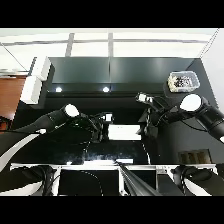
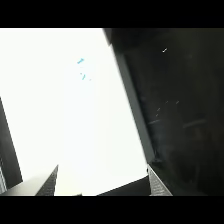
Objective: Fold the box and place the chain.
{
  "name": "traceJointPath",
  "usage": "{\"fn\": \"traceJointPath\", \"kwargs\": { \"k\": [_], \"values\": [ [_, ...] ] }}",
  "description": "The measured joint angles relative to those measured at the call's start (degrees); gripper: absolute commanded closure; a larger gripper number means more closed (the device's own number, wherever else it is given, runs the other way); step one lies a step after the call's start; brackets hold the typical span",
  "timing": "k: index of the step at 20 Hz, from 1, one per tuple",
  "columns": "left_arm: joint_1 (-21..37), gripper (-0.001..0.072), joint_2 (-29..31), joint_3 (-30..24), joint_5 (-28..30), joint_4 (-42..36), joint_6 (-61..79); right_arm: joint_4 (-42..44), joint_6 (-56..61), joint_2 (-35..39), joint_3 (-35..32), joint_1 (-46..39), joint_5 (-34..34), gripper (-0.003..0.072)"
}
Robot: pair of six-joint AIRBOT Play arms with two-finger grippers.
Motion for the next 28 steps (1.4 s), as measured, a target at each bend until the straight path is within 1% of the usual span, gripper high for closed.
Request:
{"fn": "traceJointPath", "kwargs": {
  "k": [5,16,23,28],
  "values": [
    [0.0,0.0211,0.0,0.0,0.0,0.0,0.0,-1.3,-1.0,0.0,-0.5,2.3,0.7,0.0065],
    [0.0,0.0211,0.0,0.0,0.0,0.0,0.0,-1.7,-2.6,0.0,-0.5,4.1,-5.0,0.0066],
    [0.0,0.0211,0.0,0.0,0.0,0.0,0.0,-1.5,-4.0,0.0,-0.6,4.4,-3.9,0.0065],
    [0.0,0.0211,0.0,0.0,-0.2,0.2,0.0,-1.5,-4.2,0.0,-1.9,5.0,-5.8,0.0065]
  ]
}}
